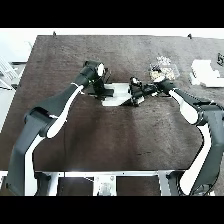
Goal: Fold the box and place the chain.
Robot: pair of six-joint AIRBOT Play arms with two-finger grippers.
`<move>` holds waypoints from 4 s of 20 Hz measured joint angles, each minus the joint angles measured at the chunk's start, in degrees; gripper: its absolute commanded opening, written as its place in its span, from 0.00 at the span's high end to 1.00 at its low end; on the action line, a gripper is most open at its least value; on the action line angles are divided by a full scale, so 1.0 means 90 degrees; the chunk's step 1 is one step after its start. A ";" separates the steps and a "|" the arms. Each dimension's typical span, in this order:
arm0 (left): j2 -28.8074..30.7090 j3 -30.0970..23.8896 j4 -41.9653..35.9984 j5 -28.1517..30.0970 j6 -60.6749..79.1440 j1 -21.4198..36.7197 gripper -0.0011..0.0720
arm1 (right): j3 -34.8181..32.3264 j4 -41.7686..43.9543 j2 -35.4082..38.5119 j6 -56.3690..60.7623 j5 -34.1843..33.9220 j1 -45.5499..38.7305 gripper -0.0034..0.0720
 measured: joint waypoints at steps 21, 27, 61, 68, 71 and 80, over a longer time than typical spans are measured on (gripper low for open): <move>0.1219 -0.0517 -0.1557 -0.1190 0.4566 0.1263 0.26 | 0.0000 -0.0007 0.0000 0.0002 -0.0005 0.0000 0.35; 0.1258 -0.1688 -0.3390 -0.0214 0.8332 0.2062 0.00 | 0.0000 -0.0005 0.0000 0.0002 -0.0005 0.0000 0.35; 0.0563 -0.3473 -0.6288 0.2242 1.3767 0.1953 0.00 | 0.0000 -0.0005 0.0000 0.0002 -0.0005 -0.0002 0.35; 0.0493 -0.3475 -0.6441 0.2443 1.3826 0.1870 0.00 | 0.0002 -0.0005 0.0000 0.0002 -0.0002 -0.0002 0.35; 0.0461 -0.3475 -0.6479 0.2475 1.3950 0.1863 0.00 | 0.0002 -0.0005 0.0000 0.0002 -0.0005 -0.0002 0.35; 0.0321 -0.3453 -0.6603 0.2613 1.4229 0.1804 0.01 | 0.0000 -0.0005 0.0002 0.0002 -0.0005 -0.0002 0.35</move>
